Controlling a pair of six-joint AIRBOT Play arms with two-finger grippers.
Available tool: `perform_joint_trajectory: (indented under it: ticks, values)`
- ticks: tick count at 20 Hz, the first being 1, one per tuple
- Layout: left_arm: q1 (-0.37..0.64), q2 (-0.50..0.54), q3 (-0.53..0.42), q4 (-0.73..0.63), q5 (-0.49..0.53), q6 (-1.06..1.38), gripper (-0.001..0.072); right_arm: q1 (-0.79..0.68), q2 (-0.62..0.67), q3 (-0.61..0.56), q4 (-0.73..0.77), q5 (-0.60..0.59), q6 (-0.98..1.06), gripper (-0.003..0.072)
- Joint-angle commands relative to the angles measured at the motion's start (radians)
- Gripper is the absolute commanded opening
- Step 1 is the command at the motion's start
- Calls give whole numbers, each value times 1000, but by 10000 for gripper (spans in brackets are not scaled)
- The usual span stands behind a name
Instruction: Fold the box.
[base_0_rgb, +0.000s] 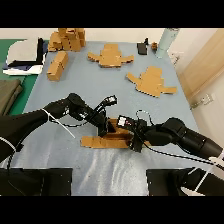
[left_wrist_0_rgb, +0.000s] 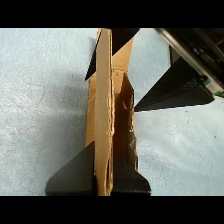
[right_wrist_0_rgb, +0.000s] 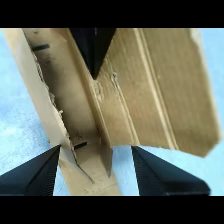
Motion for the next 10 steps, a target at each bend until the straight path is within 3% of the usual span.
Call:
perform_joint_trajectory:
  ticks: [1, 8, 10]
  values:
    - [0, 1, 0, 0, 0, 0, 16, -82, -33, 0, 210, -3, -255, 720]
    - [0, 1, 0, 0, 0, 0, 16, -85, -74, -6, 261, -92, -334, 720]
    - [0, 1, 0, 0, 0, 0, 16, -86, -74, -23, 262, -71, -334, 720]
